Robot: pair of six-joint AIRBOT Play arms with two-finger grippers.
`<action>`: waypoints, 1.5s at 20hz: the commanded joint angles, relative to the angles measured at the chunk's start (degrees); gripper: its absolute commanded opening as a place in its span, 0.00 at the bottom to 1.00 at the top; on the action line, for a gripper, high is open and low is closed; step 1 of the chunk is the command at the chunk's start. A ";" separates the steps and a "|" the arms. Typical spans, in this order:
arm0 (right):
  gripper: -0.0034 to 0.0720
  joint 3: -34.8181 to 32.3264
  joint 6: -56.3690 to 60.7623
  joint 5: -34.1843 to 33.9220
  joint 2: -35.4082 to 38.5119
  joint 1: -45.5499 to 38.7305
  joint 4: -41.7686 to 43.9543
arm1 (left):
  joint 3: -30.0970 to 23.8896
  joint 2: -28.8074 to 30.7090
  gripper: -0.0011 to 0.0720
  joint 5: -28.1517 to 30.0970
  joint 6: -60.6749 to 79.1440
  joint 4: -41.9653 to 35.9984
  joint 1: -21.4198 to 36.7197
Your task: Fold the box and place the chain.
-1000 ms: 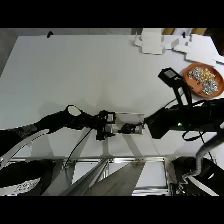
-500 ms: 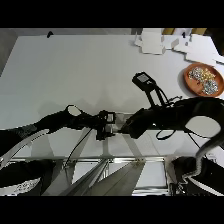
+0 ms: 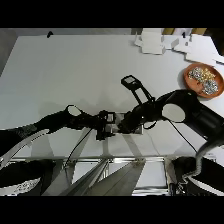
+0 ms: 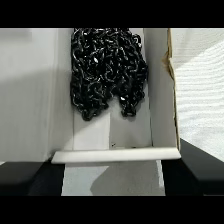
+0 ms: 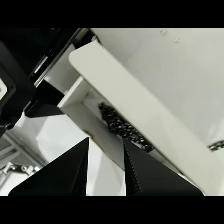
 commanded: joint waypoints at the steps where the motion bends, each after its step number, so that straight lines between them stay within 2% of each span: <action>1: 0.37 5.25 -3.52 4.90 -0.55 -4.66 -0.90 | 0.00 0.04 0.30 0.00 0.02 0.00 0.02; 3: 0.33 7.96 -3.76 4.39 -0.57 -9.31 -5.20 | 0.00 0.02 0.30 0.00 0.02 0.00 0.02; 4: 0.25 7.96 -3.50 2.97 -0.70 -11.87 -8.22 | 0.00 0.02 0.30 0.02 0.02 0.00 0.02; 8: 0.24 6.93 -2.82 5.57 -5.44 -23.96 -11.10 | 0.00 0.02 0.30 0.02 0.02 0.00 0.02; 12: 0.26 0.72 -2.91 4.15 -9.60 -30.18 -11.13 | 0.00 0.04 0.30 0.00 0.02 0.00 0.02; 13: 0.27 -1.07 -2.95 3.17 -10.27 -30.99 -11.17 | 0.00 0.02 0.30 0.00 0.02 0.00 0.02; 15: 0.36 -3.63 -2.95 0.57 -11.30 -31.89 -11.15 | 0.00 0.02 0.30 0.00 0.02 0.00 0.02; 19: 0.45 -4.48 -2.93 -0.79 -14.86 -31.87 -11.34 | 0.00 0.02 0.30 0.02 0.02 0.00 0.02; 30: 0.42 -4.48 -2.91 -2.67 -20.57 -31.87 -11.30 | 0.00 0.04 0.30 0.00 0.02 0.00 0.02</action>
